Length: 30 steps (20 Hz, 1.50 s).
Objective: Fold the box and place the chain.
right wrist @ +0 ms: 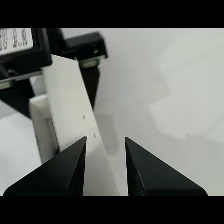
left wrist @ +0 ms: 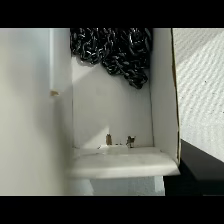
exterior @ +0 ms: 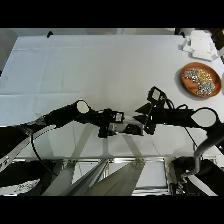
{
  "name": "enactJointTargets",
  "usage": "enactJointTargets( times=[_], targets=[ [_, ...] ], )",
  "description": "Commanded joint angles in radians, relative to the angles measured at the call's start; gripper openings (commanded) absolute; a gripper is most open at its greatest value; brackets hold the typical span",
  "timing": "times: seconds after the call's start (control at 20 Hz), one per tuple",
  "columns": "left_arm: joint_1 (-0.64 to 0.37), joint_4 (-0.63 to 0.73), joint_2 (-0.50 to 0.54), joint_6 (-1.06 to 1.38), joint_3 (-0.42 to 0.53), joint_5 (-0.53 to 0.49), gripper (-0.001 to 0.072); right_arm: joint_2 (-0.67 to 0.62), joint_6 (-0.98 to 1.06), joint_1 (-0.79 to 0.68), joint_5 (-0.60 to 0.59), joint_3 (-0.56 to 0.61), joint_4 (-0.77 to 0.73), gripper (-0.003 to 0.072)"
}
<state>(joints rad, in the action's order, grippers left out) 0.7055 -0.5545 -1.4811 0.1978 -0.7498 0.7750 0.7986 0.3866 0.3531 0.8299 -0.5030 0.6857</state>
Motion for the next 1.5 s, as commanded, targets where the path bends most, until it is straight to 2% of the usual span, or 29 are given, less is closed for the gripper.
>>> enactJointTargets(
  times=[0.0, 0.25, 0.45, 0.55, 0.9, 1.05, 1.2, 1.45],
  targets=[
    [0.000, 0.000, 0.000, 0.000, 0.000, 0.000, 0.0335, 0.064, -0.002, 0.000, 0.076, -0.006, -0.019, 0.0283],
    [0.000, 0.000, 0.000, 0.000, 0.000, 0.000, 0.0335, 0.064, 0.010, 0.000, 0.101, -0.006, -0.005, 0.0281],
    [0.000, 0.000, 0.000, 0.000, 0.000, 0.000, 0.0335, 0.064, 0.010, 0.001, 0.215, -0.005, 0.033, 0.0282],
    [0.000, 0.000, 0.000, 0.000, 0.000, 0.000, 0.0335, 0.064, 0.026, 0.001, 0.232, -0.005, 0.063, 0.0282],
    [0.000, 0.000, 0.000, 0.000, 0.000, 0.000, 0.0335, 0.064, 0.036, 0.086, 0.091, 0.000, 0.133, 0.0276],
    [0.000, 0.000, 0.000, 0.000, 0.000, 0.000, 0.0335, 0.064, 0.060, 0.107, 0.098, 0.000, 0.148, 0.0268],
    [0.000, 0.000, 0.000, 0.000, 0.000, 0.000, 0.0335, 0.064, 0.062, 0.127, 0.097, 0.000, 0.179, 0.0221],
    [0.000, 0.000, 0.000, 0.000, 0.000, 0.000, 0.0335, 0.064, 0.063, 0.127, 0.097, 0.000, 0.182, 0.0219]
  ],
)
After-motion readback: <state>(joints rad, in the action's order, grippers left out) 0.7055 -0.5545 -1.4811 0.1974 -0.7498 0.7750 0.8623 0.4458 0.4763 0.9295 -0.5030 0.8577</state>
